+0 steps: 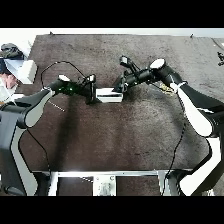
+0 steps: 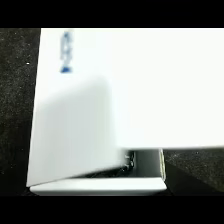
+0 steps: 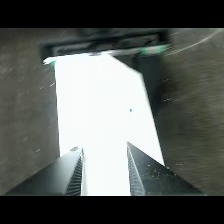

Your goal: Fold the box and place the chain.

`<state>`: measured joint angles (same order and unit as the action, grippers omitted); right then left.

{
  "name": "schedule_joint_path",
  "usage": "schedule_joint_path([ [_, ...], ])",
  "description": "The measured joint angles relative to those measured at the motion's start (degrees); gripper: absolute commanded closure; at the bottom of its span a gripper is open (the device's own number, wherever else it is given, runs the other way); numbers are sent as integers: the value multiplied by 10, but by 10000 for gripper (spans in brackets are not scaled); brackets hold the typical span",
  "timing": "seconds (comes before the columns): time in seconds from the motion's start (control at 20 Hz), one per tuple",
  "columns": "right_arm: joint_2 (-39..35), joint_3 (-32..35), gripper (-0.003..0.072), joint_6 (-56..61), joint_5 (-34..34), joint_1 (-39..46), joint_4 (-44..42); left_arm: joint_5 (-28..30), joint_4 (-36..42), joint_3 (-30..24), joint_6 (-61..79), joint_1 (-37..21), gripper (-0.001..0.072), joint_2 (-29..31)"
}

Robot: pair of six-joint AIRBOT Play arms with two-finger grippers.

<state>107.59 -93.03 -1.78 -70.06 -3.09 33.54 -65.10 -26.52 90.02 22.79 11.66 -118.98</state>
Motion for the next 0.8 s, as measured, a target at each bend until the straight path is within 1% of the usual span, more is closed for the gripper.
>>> schedule_joint_path([
  [0.3,13,0,357,-5,13,-12,21,0,0,0,0,0,357,0],
  [0.8,15,0,358,-28,53,-17,25,1,1,0,-1,0,357,0],
])
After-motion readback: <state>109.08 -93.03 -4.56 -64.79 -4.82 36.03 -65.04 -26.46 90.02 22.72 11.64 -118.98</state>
